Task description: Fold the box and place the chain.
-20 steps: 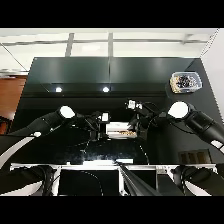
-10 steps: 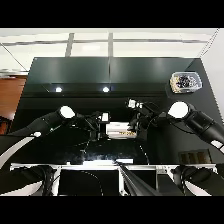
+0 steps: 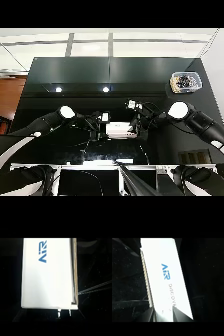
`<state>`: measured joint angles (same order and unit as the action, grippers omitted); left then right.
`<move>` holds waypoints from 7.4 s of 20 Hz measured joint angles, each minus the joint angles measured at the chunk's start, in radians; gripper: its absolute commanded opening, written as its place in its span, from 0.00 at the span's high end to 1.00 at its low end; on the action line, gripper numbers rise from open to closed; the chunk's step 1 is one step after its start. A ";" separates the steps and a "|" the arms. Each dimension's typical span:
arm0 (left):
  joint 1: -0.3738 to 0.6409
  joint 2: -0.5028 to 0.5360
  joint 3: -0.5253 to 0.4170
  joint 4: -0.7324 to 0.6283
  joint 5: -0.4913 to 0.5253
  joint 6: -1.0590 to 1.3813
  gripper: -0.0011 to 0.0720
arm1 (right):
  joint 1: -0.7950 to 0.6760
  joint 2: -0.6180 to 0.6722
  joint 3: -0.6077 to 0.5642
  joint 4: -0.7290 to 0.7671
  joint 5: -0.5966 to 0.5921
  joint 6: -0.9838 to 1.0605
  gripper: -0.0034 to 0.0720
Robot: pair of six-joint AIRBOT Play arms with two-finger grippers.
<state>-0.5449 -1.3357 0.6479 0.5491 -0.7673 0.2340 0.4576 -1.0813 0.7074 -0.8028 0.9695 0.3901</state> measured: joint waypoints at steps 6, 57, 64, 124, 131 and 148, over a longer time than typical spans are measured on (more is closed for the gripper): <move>0.000 0.000 0.000 0.000 0.000 0.000 0.38 | 0.026 -0.002 0.001 -0.021 -0.006 0.003 0.57; 0.000 0.000 0.000 0.000 -0.002 0.000 0.38 | -0.074 -0.147 -0.111 0.416 -0.024 0.486 0.94; 0.000 -0.001 0.000 0.001 -0.021 0.002 0.38 | -0.292 -0.034 0.049 0.369 0.144 0.501 0.94; -0.145 -0.128 0.330 0.096 -0.157 -0.267 0.01 | -0.688 0.019 0.142 0.091 0.212 0.539 0.94; -0.147 -0.130 0.330 0.104 -0.158 -0.268 0.01 | -0.688 0.019 0.142 0.092 0.212 0.539 0.94; -0.241 -0.190 0.330 0.286 -0.010 -0.320 0.59 | -0.688 0.019 0.142 0.092 0.207 0.540 0.94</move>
<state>-0.7860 -1.5261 0.9783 0.8356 -0.7776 -0.0856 -0.2302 -1.0626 0.8490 -0.7105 1.1763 0.9298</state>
